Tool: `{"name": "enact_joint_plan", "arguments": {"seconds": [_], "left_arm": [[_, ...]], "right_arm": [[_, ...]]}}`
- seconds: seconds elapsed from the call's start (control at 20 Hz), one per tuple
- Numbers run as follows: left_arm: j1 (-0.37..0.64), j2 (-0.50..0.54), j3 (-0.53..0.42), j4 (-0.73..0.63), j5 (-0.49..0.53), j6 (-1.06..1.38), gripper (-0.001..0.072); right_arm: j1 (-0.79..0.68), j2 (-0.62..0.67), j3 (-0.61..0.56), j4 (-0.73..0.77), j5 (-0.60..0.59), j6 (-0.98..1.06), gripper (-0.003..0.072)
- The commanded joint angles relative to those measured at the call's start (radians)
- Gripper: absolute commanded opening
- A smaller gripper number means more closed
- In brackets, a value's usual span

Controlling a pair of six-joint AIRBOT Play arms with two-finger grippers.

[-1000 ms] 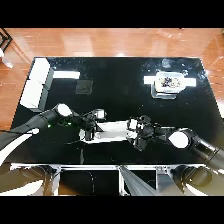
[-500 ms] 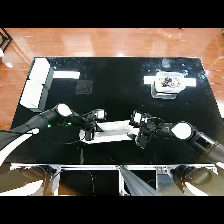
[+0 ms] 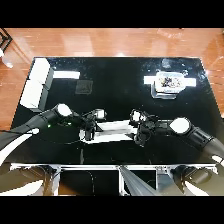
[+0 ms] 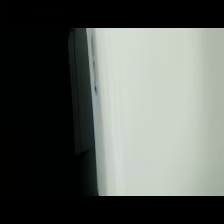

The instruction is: Fold the box and place the chain.

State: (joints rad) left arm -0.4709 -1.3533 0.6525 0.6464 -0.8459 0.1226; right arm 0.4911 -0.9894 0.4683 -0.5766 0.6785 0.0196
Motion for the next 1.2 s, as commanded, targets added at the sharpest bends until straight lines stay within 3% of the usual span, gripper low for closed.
{"name": "enact_joint_plan", "arguments": {"seconds": [0.0, 0.4, 1.15], "left_arm": [[0.0, 0.0, 0.001, 0.0, 0.0, 0.0, 0.002], [0.0, 0.0, 0.001, 0.0, 0.0, -0.002, 0.002], [0.0, 0.0, 0.001, 0.0, 0.005, -0.023, 0.002]], "right_arm": [[-0.005, -0.037, 0.012, 0.056, 0.053, -0.059, 0.0695], [-0.004, -0.102, 0.003, -0.001, 0.126, -0.061, 0.0695], [0.042, -0.169, -0.024, 0.04, 0.05, -0.175, 0.0694]]}}
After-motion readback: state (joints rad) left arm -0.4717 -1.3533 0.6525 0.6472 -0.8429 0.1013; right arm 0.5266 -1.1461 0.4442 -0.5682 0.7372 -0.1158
